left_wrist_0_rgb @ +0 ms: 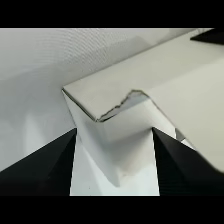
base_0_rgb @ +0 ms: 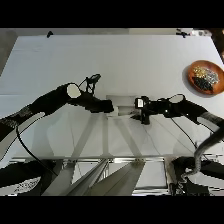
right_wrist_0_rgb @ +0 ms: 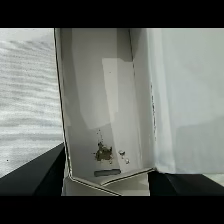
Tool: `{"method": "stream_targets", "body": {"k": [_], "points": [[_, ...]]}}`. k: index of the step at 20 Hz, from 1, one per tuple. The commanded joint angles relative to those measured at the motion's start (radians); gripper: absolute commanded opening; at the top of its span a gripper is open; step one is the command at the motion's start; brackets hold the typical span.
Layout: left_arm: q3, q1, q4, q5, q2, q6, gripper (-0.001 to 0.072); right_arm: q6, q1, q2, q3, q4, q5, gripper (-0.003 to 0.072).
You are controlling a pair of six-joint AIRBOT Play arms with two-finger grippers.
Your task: Fold the box and place the chain.
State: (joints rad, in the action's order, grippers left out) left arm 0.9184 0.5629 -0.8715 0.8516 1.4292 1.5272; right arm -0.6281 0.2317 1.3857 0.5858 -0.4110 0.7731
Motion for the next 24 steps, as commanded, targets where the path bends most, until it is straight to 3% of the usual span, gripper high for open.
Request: {"method": "stream_targets", "body": {"k": [1,6,8,10,20,24], "points": [[0.0,-0.009,-0.004,0.063,-0.001,-0.029,0.0501,0.002,0.0,-0.001,0.0,0.0,-0.003,0.0401],[0.0,-0.021,0.0,0.154,0.001,-0.069,0.0489,0.002,0.0,-0.001,0.0,0.0,-0.003,0.0401],[0.0,-0.017,0.017,0.12,0.002,-0.068,0.0463,0.002,0.0,-0.001,0.0,0.0,-0.003,0.0401],[0.0,-0.009,0.049,0.056,0.002,-0.068,0.038,0.002,0.0,-0.001,0.0,0.0,-0.003,0.0401],[0.0,0.03,0.07,-0.093,0.003,0.028,0.0395,0.002,0.0,-0.001,0.0,0.0,-0.003,0.0401],[0.0,0.044,-0.078,-0.095,0.003,0.158,0.0393,0.002,0.0,-0.001,0.0,0.0,-0.003,0.0401]]}}
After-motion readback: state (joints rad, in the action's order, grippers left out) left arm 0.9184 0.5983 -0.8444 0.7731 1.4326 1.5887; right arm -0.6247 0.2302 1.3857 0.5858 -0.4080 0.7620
